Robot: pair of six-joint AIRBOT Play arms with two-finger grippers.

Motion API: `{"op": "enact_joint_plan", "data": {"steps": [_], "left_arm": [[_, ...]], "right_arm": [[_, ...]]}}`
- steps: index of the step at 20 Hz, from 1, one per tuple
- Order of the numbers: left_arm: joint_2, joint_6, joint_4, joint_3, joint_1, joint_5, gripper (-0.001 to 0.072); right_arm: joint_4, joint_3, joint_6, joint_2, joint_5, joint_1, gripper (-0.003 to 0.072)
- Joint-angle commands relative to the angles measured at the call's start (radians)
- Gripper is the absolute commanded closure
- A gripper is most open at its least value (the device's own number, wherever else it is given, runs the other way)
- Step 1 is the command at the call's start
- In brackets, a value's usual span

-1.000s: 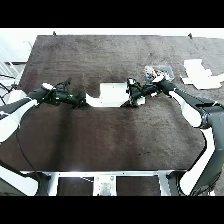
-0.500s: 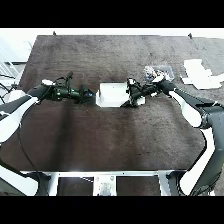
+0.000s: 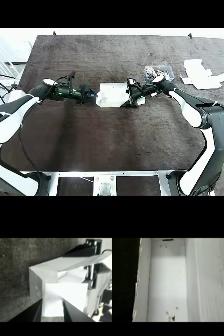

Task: Fold the box and place the chain.

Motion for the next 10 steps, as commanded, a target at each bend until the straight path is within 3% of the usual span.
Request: {"op": "enact_joint_plan", "data": {"steps": [1, 7, 10], "left_arm": [[0.0, -0.002, 0.019, 0.001, -0.021, 0.031, 0.0401], [0.0, -0.01, -0.01, 0.004, -0.026, 0.027, 0.0401], [0.0, -0.022, 0.037, 0.046, -0.052, 0.032, 0.0401]], "right_arm": [[0.0, 0.0, 0.0, 0.0, 0.0, 0.0, 0.0099], [0.0, 0.0, 0.0, 0.0, 0.0, 0.0, 0.0099], [0.0, 0.0, 0.0, 0.0, 0.0, 0.0, 0.0099]]}}
